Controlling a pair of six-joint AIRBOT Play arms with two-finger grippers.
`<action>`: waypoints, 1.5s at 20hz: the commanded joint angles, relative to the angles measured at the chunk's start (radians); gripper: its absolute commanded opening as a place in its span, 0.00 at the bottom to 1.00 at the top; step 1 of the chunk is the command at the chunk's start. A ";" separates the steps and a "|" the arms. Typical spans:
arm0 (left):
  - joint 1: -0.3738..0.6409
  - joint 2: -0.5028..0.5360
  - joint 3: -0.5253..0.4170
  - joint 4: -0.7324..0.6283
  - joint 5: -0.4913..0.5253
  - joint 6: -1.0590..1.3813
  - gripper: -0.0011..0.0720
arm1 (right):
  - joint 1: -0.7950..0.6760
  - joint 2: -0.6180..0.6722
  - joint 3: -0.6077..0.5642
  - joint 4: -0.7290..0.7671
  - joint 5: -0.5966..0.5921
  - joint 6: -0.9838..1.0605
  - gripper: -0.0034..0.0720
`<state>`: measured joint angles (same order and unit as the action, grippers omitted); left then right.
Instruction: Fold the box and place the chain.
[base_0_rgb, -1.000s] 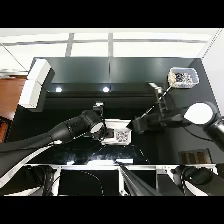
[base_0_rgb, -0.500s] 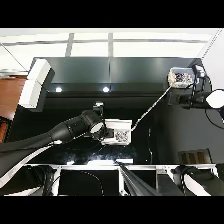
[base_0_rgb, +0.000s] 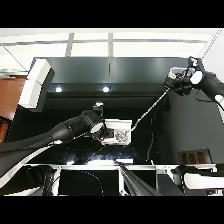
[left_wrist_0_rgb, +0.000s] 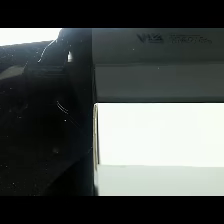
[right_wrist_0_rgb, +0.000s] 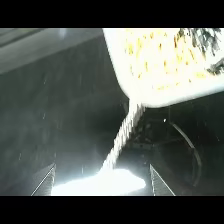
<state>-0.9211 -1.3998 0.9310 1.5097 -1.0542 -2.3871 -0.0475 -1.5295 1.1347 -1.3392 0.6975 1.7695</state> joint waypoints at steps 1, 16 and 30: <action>0.000 0.000 0.000 0.000 -0.006 0.000 0.06 | -0.002 -0.114 0.088 0.005 0.023 0.061 0.83; 0.000 0.000 0.000 0.000 -0.002 0.000 0.06 | -0.006 -0.033 0.122 0.033 0.153 -0.067 0.11; 0.000 0.000 0.000 0.000 -0.002 0.000 0.06 | -0.006 0.747 0.121 0.283 0.684 -0.353 0.11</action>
